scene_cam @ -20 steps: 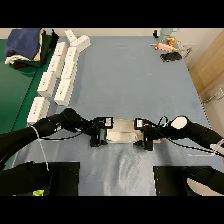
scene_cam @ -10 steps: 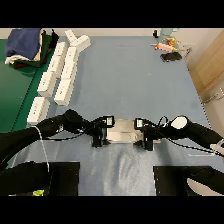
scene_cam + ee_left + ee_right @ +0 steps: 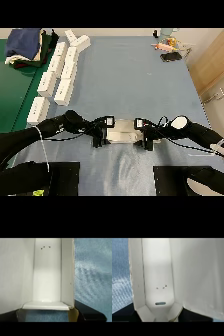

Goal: Fold the box.

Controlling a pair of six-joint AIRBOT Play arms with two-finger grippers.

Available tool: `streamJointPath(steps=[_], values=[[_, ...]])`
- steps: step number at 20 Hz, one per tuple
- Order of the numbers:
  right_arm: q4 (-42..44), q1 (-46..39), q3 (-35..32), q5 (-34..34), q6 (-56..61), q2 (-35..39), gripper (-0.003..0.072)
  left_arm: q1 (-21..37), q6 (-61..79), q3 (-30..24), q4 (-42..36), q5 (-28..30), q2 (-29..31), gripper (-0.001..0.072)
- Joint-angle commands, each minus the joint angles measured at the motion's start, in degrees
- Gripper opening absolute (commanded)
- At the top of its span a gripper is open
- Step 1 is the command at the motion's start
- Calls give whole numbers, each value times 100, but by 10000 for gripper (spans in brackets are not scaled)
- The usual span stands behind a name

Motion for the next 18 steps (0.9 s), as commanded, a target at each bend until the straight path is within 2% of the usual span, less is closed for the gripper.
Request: streamJointPath(steps=[1,8,11,16,18], values=[[0,2,-2,0,0,0,504,-28,-2,-2,4,39,-4,461],[0,2,-2,0,0,0,503,-55,13,-2,26,46,-4,464],[0,2,-2,0,0,0,503,-55,11,-2,24,50,-4,608],[0,2,-2,0,0,0,503,-55,13,-2,26,48,-4,606],[0,2,-2,0,0,0,503,-52,13,-2,24,46,-4,580]])
